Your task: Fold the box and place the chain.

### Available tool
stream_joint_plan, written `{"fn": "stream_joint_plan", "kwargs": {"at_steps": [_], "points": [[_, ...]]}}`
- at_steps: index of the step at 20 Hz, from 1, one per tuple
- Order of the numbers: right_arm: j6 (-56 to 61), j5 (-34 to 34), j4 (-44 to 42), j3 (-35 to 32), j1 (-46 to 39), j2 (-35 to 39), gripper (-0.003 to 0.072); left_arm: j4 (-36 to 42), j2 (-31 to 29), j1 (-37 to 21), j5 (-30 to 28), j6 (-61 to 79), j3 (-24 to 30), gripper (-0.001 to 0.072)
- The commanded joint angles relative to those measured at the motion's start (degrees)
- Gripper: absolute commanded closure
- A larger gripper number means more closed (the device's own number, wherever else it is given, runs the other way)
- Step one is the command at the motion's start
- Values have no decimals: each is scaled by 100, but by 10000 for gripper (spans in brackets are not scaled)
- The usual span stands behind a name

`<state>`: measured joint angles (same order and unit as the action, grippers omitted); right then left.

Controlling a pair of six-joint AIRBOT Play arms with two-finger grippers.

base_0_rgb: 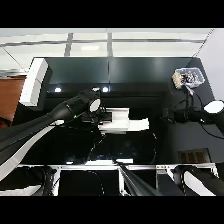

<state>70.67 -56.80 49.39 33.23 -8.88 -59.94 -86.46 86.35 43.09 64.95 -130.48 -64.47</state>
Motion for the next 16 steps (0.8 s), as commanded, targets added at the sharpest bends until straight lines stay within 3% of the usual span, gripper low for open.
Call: {"fn": "stream_joint_plan", "kwargs": {"at_steps": [1,5,9,14,15,16], "points": [[717,-339,-293,-286,-262,-516,672,-7,2,-7,9,-2,0,683],[-275,-223,-1322,-278,726,-1381,672,-7,2,-7,7,-2,0,683],[-1554,-109,-2433,-275,1119,-1604,672,-7,2,-7,7,-2,0,683],[-1698,-551,-2575,-256,1128,-1602,670,-7,2,-7,7,-2,0,683],[-1696,-645,-2581,-236,1128,-1602,622,-7,2,-7,7,-2,0,683],[-1696,-717,-2570,-208,1128,-1602,351,-4,2,-7,4,-2,0,682]]}}
